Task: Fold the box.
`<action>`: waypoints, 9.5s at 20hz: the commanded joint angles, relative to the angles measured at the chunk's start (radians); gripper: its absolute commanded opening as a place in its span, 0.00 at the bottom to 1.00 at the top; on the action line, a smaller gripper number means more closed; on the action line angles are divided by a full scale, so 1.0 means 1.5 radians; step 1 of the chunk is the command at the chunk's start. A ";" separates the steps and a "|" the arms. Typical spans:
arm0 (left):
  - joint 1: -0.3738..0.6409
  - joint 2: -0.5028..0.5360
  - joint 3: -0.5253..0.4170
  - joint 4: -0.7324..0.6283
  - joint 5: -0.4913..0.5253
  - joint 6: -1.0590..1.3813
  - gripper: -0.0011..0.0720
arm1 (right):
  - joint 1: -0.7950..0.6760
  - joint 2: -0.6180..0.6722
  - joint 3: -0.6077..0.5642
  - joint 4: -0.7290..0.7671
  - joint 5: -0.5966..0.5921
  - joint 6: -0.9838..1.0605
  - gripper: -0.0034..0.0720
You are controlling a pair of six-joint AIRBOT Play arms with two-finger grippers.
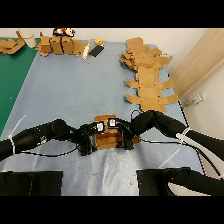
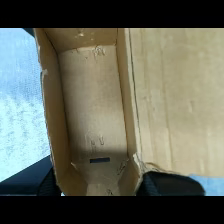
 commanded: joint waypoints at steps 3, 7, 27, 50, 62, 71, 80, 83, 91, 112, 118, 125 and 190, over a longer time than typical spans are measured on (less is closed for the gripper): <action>-0.007 -0.007 0.000 -0.016 0.016 0.015 0.97 | 0.000 0.000 0.000 0.000 0.000 0.000 0.76; -0.022 -0.015 0.001 -0.016 0.033 0.015 0.97 | 0.000 0.000 0.000 0.000 0.000 0.000 0.76; -0.023 -0.026 0.001 -0.015 0.032 0.011 0.64 | 0.000 0.000 0.000 0.000 0.000 0.000 0.76; -0.023 -0.026 0.001 -0.015 0.032 0.011 0.64 | -0.001 0.042 0.009 -0.086 -0.077 0.147 1.00; -0.023 -0.026 0.001 -0.015 0.032 0.011 0.64 | -0.001 0.139 0.009 -0.189 -0.207 0.385 1.00; -0.023 -0.026 0.001 -0.015 0.032 0.011 0.64 | 0.001 0.141 0.008 0.023 -0.338 0.573 1.00; -0.022 0.010 0.001 0.043 0.003 -0.022 0.64 | 0.001 0.141 0.008 0.037 -0.250 0.879 1.00; -0.022 0.039 0.002 0.159 -0.012 -0.109 0.64 | 0.001 0.141 0.008 0.037 -0.250 0.891 1.00; -0.022 0.035 0.002 0.198 -0.007 -0.149 0.64 | 0.001 0.141 0.009 0.039 -0.216 0.902 0.94; -0.022 0.018 0.002 0.178 -0.009 -0.151 0.64 | 0.001 -0.052 0.154 0.123 -0.001 0.791 0.05; -0.022 0.018 0.002 0.178 -0.008 -0.151 0.64 | 0.001 -0.112 0.147 0.103 -0.010 0.730 0.05; -0.022 0.018 0.002 0.178 -0.008 -0.151 0.64 | 0.001 -0.115 0.147 0.090 -0.009 0.689 0.05; -0.022 0.018 0.002 0.178 -0.007 -0.151 0.64 | 0.141 0.123 -0.052 -0.068 0.131 0.250 0.71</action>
